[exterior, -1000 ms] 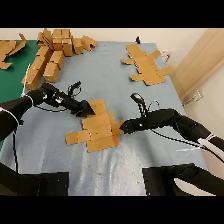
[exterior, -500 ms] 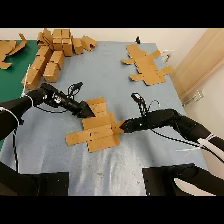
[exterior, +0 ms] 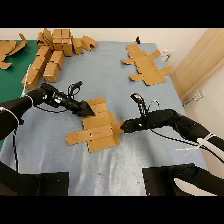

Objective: Fold the box.

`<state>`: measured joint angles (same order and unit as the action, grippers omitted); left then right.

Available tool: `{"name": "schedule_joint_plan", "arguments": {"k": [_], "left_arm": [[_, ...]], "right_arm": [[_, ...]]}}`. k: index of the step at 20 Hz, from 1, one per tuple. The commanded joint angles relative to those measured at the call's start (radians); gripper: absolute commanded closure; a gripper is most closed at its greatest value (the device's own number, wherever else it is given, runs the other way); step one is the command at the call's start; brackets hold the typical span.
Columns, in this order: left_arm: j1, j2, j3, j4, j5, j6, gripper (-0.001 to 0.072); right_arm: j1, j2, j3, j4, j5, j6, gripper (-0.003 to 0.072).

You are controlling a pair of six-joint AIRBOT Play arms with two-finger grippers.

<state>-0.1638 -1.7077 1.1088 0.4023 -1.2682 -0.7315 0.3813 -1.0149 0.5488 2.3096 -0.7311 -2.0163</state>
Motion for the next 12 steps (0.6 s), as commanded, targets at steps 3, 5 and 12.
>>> {"name": "schedule_joint_plan", "arguments": {"k": [3, 5, 12], "left_arm": [[0.013, -0.001, 0.0, -0.025, 0.022, 0.007, 0.0471], [0.011, -0.002, 0.0, -0.021, 0.011, 0.013, 0.0596], [0.008, -0.039, 0.0, -0.025, -0.06, 0.093, 0.0698]], "right_arm": [[0.0, -0.002, -0.001, -0.01, 0.001, 0.0, 0.0685], [0.001, -0.002, -0.001, -0.01, 0.002, 0.0, 0.0685], [-0.001, -0.002, -0.001, -0.01, 0.017, 0.0, 0.0676]]}}
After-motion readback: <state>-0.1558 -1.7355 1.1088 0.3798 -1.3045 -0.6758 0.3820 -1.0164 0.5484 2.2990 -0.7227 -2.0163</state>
